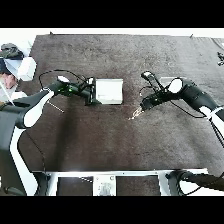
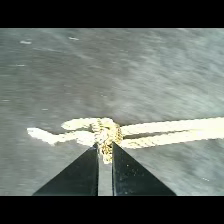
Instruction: Fold the box and place the chain.
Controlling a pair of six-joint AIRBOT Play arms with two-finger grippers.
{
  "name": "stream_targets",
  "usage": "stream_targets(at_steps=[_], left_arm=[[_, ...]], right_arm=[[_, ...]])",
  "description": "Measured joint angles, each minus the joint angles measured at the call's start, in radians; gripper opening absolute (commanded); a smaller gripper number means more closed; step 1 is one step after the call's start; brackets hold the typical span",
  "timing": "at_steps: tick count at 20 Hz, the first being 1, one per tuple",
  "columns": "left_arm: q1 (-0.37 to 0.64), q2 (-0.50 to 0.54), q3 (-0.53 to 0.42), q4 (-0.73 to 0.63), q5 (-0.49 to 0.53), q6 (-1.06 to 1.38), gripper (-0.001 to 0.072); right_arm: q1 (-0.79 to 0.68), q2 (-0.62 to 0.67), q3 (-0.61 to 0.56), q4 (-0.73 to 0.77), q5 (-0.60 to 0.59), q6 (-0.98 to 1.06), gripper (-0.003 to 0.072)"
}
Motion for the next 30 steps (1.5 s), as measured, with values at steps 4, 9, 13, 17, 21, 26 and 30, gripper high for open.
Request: stream_targets(at_steps=[4, 9, 13, 17, 21, 26, 30], left_arm=[[0.0, 0.0, 0.0, 0.0, 0.0, 0.0, 0.0347], [0.0, 0.0, 0.0, 0.0, 0.0, 0.0, 0.0347], [0.0, 0.0, 0.0, 0.0, 0.0, 0.0, 0.0347], [0.0, 0.0, 0.0, 0.0, 0.0, 0.0, 0.0347], [0.0, 0.0, 0.0, 0.0, 0.0, 0.0, 0.0347], [0.0, 0.0, 0.0, 0.0, 0.0, 0.0, 0.0347], [0.0, 0.0, 0.0, 0.0, 0.0, 0.0, 0.0347]], right_arm=[[0.0, -0.003, 0.0, -0.051, -0.009, 0.033, 0.0252], [0.002, -0.004, 0.0, -0.031, -0.008, 0.028, 0.0249], [0.02, -0.013, 0.0, -0.003, -0.001, -0.035, 0.0248], [0.048, -0.056, 0.0, 0.008, -0.005, -0.114, 0.0249], [0.055, -0.103, 0.002, -0.017, -0.035, -0.147, 0.0215], [0.056, -0.158, 0.04, -0.045, -0.058, -0.179, 0.0215], [0.056, -0.18, 0.064, -0.061, -0.062, -0.195, 0.0216]])
